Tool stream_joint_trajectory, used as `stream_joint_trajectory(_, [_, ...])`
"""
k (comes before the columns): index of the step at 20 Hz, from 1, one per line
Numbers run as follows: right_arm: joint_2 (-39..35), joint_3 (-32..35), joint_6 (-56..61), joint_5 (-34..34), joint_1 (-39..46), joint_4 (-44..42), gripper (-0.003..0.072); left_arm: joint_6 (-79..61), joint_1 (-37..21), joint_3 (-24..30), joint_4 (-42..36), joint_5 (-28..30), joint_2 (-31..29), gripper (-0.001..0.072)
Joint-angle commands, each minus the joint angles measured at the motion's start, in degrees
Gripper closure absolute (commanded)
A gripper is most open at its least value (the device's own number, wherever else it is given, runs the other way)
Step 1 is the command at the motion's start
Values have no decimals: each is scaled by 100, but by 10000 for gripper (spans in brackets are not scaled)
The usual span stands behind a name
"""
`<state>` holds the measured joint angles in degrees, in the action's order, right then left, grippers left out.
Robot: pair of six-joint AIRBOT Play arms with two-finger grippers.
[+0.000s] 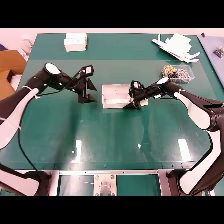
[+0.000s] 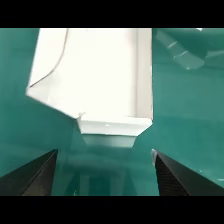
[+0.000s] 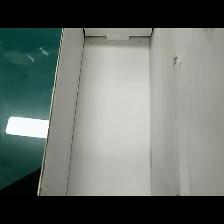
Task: Fold the box and place the chain.
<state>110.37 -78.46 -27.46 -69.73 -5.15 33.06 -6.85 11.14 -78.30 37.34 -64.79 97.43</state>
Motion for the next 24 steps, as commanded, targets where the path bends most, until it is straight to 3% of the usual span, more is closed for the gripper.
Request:
stream_joint_trajectory(1, [-4, 0, 0, 0, 0, 0, 136, -859, 0, 28, -579, -184, 367, -1])
stream_joint_trajectory(7, [-4, 0, 0, 0, 0, -2, 136, -1161, 0, 26, -796, -247, 831, -1])
stream_joint_trajectory(24, [-4, 0, 0, 0, 0, -2, 136, -1119, 70, 28, -1032, 129, 890, -1])
